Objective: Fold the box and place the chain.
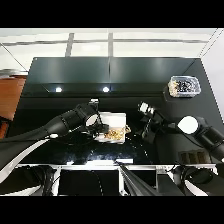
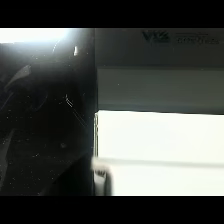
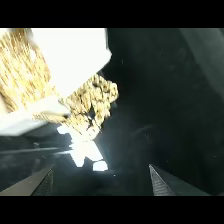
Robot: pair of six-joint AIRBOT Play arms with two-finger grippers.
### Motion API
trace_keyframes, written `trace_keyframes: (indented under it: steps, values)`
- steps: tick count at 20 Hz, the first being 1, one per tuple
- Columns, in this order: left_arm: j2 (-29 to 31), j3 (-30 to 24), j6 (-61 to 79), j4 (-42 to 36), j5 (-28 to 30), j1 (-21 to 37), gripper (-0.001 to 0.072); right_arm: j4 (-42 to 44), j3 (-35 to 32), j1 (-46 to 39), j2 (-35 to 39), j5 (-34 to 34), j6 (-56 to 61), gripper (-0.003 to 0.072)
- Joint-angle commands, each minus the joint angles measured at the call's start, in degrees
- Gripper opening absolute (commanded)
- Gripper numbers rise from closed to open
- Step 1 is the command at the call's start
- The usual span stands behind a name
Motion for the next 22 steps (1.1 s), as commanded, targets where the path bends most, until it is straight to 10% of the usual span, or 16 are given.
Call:
trace_keyframes:
  steps: [1,22]
  values:
    - [0.0,0.0,0.0,0.0,0.0,0.0,0.0031,7.0,-5.9,0.9,-0.7,-8.0,-14.8,0.0720]
    - [0.0,0.0,0.0,0.0,0.0,0.0,0.0031,22.4,-5.4,6.8,-13.0,-20.0,-28.6,0.0720]
